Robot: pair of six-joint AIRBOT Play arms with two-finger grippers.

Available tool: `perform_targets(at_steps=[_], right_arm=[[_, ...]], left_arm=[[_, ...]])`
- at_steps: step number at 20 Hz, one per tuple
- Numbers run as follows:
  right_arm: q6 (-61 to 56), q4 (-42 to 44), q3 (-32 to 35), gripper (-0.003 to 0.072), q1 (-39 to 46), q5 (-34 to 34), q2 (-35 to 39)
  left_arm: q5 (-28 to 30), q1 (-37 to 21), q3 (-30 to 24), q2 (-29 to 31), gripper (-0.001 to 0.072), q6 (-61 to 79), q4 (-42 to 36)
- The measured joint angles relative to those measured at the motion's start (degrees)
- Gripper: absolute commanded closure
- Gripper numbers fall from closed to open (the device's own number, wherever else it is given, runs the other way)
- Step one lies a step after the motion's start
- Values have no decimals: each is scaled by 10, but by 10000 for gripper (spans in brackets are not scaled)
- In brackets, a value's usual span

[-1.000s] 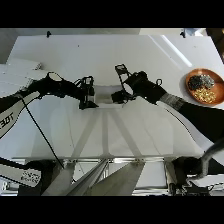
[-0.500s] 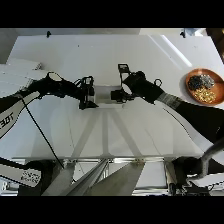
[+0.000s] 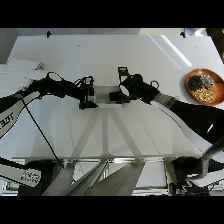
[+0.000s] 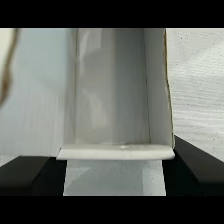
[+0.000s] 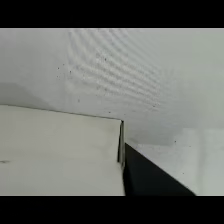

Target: Fold the box and place the chain.

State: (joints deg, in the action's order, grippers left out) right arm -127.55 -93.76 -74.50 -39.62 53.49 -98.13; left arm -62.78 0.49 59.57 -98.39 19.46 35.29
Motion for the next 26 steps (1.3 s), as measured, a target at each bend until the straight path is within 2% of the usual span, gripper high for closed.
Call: perform_targets(at_steps=[1,2,5,6,8,13,19,22,26], right_arm=[[-1,0,0,659,-1,2,-2],[-6,1,0,676,-2,3,-3],[-4,3,-1,677,-3,5,-5],[-3,3,0,650,-3,5,-6],[1,4,0,391,-3,1,-7],[8,11,-4,385,-3,1,22],[109,-17,-5,385,22,36,125],[179,-37,-5,388,74,80,173],[253,-66,4,388,198,132,203]], left_arm=[[0,0,0,0,536,0,0],[0,0,0,0,536,-2,-1],[-1,0,0,0,536,-2,-1],[-1,0,0,0,536,-2,-1],[-1,0,0,0,536,2,1],[-2,-1,0,0,536,0,1],[-1,0,0,0,536,0,0],[-1,-1,0,0,536,0,0],[0,0,0,0,536,0,0]])
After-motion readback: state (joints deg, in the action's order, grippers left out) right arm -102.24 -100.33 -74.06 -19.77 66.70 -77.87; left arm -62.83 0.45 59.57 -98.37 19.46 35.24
